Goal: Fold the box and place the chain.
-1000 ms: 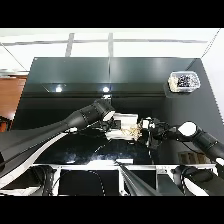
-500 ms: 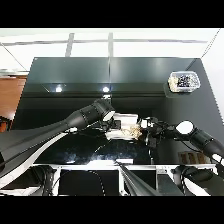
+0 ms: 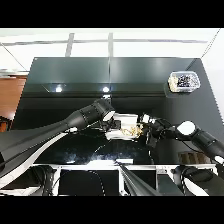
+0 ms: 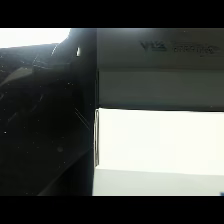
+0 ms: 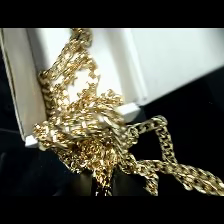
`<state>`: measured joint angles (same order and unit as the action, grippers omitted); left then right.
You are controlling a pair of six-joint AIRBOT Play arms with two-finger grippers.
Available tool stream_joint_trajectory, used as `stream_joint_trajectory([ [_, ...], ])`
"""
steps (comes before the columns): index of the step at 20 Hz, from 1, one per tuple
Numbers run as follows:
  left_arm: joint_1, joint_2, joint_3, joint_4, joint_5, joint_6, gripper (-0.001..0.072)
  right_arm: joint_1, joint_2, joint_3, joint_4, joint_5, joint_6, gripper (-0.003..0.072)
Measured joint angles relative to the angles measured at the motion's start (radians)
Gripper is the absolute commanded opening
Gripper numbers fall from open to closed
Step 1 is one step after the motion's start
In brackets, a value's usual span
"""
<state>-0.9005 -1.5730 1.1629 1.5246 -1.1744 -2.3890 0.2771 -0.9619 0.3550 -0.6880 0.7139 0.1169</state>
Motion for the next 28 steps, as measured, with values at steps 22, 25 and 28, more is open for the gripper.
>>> stream_joint_trajectory([
  [22, 0.0, 0.0, 0.0, 0.0, -0.009, -0.002, 0.003, -0.125, 0.198, 0.615, 0.294, 0.534, 0.67, 0.001],
  [25, 0.0, 0.0, 0.0, 0.0, -0.008, -0.002, 0.003, -0.113, 0.174, 0.604, 0.3, 0.548, 0.716, 0.001],
  [28, 0.0, 0.0, 0.0, 0.0, -0.007, -0.002, 0.0029, -0.084, 0.145, 0.547, 0.277, 0.536, 0.742, 0.001],
])
